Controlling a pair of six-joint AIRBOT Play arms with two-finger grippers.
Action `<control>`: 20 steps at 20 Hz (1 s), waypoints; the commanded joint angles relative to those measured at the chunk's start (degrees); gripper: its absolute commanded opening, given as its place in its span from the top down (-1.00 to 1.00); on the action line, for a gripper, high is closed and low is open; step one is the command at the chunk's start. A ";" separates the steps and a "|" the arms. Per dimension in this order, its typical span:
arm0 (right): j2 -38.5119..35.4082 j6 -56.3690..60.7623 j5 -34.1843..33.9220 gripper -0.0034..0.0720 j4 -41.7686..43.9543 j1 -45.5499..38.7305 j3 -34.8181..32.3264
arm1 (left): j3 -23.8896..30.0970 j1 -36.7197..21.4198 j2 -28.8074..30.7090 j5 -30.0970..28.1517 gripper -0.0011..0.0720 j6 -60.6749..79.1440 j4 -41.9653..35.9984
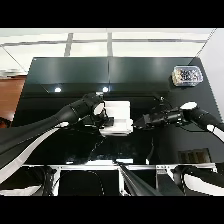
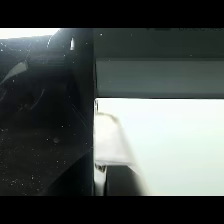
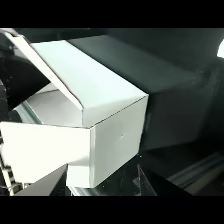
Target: Fold the box and place the chain.
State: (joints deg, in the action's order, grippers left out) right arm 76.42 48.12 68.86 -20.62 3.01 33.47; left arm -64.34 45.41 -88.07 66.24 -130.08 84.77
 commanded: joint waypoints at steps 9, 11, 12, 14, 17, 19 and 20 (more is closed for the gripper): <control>0.09 24.09 -7.13 -0.07 -16.65 14.95 10.56 | -0.07 -0.04 -0.04 0.02 0.89 0.00 0.00; 0.09 28.76 -8.92 -0.07 -20.87 17.64 12.28 | -0.07 -0.04 -0.04 0.04 0.89 -0.02 -0.02; 0.09 32.50 -10.16 -0.07 -24.13 19.08 13.18 | -0.07 -0.04 -0.04 0.04 0.89 0.00 -0.02; 0.09 40.81 -12.55 -0.07 -30.60 21.90 14.62 | -0.07 -0.04 -0.04 0.04 0.89 0.00 0.00; 0.42 54.34 -13.97 -0.07 -41.70 26.56 17.07 | -0.07 -0.04 -0.04 0.04 0.90 0.00 0.00; 1.25 62.77 -13.53 -0.07 -49.94 30.12 19.80 | -0.07 -0.04 -0.04 0.02 0.89 0.00 0.02; 1.70 66.01 -12.98 -0.07 -52.81 31.63 21.18 | -0.07 -0.04 -0.04 0.00 0.89 0.00 0.02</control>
State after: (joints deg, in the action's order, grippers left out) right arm 77.32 100.38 56.36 -61.04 30.26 51.44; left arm -64.34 45.41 -88.07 66.28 -130.06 84.75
